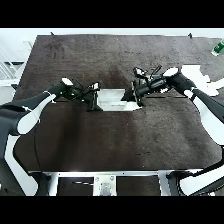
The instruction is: Fold the box and place the chain.
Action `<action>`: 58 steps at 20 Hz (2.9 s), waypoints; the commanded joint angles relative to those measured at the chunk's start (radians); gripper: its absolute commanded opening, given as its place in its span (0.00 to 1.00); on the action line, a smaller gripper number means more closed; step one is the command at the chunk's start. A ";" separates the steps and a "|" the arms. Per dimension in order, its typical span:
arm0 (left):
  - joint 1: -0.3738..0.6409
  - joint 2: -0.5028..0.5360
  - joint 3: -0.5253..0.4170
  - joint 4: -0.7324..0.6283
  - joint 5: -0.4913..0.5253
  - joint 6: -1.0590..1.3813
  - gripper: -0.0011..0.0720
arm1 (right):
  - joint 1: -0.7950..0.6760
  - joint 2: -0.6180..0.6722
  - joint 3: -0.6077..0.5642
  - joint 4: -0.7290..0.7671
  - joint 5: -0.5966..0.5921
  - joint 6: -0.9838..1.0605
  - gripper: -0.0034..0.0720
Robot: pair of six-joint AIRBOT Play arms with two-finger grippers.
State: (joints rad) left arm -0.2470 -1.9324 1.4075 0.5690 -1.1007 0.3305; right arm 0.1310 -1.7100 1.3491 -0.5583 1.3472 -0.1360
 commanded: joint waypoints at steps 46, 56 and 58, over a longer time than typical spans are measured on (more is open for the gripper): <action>0.000 0.000 0.001 -0.002 0.001 0.000 0.76 | -0.014 0.069 -0.027 0.151 -0.399 -0.025 0.06; 0.000 0.000 0.001 -0.002 0.001 0.000 0.76 | -0.021 0.206 -0.215 -0.232 -0.378 -0.033 0.82; 0.000 0.000 0.001 -0.001 0.001 0.000 0.76 | -0.019 0.199 -0.227 -0.240 -0.378 -0.064 0.83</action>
State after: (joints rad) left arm -0.2474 -1.9327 1.4075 0.5686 -1.1007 0.3305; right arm 0.1097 -1.5108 1.1484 -0.7387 0.9680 -0.1696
